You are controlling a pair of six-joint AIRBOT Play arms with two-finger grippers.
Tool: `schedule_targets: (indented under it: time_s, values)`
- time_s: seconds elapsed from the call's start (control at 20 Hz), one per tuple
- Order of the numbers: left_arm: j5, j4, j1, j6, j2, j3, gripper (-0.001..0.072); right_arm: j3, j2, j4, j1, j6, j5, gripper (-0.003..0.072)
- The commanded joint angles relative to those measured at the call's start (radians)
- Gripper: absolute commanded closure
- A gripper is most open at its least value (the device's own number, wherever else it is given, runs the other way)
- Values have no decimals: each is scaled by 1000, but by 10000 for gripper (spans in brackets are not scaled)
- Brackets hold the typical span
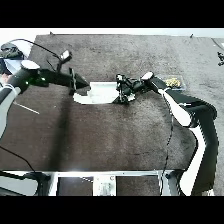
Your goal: Fold the box and place the chain.
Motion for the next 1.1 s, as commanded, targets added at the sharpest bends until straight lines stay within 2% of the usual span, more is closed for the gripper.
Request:
schedule_targets:
  time_s: [0.0,0.2,0.5,0.65,0.85,1.05]
  values:
    - [114,-14,-71,-29,-6,-90,702,0,-1,0,0,0,0,311]
    - [182,-53,-119,-37,-82,-58,701,0,-1,0,0,0,0,311]
    - [174,24,-105,-155,-222,188,701,0,-1,0,0,0,0,311]
    - [184,40,-105,-187,-277,274,700,0,-1,0,0,0,0,312]
    - [254,48,-105,-193,-286,287,700,0,0,0,0,0,0,311]
    - [253,56,-105,-202,-333,288,700,0,0,0,0,0,0,311]
